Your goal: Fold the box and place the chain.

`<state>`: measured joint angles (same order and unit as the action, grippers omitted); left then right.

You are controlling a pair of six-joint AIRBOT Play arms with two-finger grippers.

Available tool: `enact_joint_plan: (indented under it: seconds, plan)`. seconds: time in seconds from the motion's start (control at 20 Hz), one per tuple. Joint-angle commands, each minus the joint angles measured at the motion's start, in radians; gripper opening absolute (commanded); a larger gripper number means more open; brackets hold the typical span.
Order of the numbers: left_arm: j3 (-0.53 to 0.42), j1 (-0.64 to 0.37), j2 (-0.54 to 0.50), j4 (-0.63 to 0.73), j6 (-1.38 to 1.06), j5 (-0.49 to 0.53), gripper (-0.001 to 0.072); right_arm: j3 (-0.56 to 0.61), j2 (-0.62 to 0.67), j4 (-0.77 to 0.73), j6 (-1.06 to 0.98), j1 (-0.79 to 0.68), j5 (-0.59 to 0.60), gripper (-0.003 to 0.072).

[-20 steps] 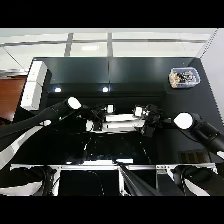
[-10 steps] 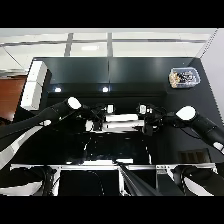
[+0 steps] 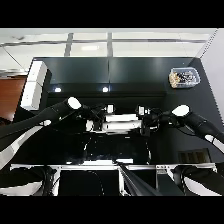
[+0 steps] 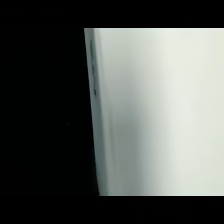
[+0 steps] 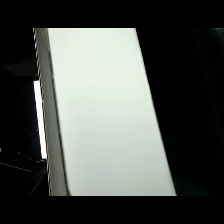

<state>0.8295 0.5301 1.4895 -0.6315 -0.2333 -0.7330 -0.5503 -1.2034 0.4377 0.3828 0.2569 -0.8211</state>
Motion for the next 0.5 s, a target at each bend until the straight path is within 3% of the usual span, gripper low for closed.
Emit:
enact_joint_plan:
  seconds: [0.0,0.45]
  plan:
    - [0.001,0.001,0.000,0.000,0.000,0.000,0.0025,0.000,-0.024,0.039,0.015,-0.001,-0.006,0.0713]
    - [0.001,0.001,0.000,0.000,0.000,0.000,0.0025,0.000,-0.061,0.084,0.015,-0.002,-0.002,0.0706]
